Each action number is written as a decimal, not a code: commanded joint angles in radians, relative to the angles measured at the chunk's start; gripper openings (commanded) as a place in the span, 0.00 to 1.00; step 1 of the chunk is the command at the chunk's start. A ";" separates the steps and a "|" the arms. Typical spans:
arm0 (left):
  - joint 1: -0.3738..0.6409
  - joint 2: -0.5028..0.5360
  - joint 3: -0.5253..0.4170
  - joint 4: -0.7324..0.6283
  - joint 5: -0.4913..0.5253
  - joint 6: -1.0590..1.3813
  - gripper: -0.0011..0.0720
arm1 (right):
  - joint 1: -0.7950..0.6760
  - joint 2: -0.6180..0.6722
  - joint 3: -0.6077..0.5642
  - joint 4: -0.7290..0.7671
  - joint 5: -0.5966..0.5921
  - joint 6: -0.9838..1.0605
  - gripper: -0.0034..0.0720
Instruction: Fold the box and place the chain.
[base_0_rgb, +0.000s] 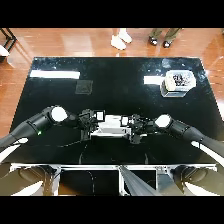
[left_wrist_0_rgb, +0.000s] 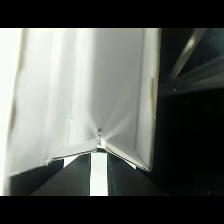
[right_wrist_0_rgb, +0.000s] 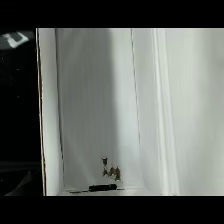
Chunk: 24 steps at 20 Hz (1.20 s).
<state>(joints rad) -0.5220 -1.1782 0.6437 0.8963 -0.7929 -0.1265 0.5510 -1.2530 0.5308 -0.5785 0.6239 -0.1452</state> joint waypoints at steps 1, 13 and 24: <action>-0.007 -0.026 0.001 -0.056 0.026 0.027 0.30 | 0.000 0.000 0.000 0.000 0.000 0.000 0.45; -0.029 -0.037 0.001 -0.069 0.024 0.027 0.48 | 0.000 0.000 0.000 0.000 0.000 0.000 0.45; -0.029 -0.036 0.001 -0.068 0.012 0.037 0.12 | 0.000 0.000 0.000 0.000 0.000 0.000 0.45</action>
<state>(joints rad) -0.5518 -1.2144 0.6441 0.8288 -0.7696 -0.0895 0.5510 -1.2530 0.5308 -0.5785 0.6231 -0.1455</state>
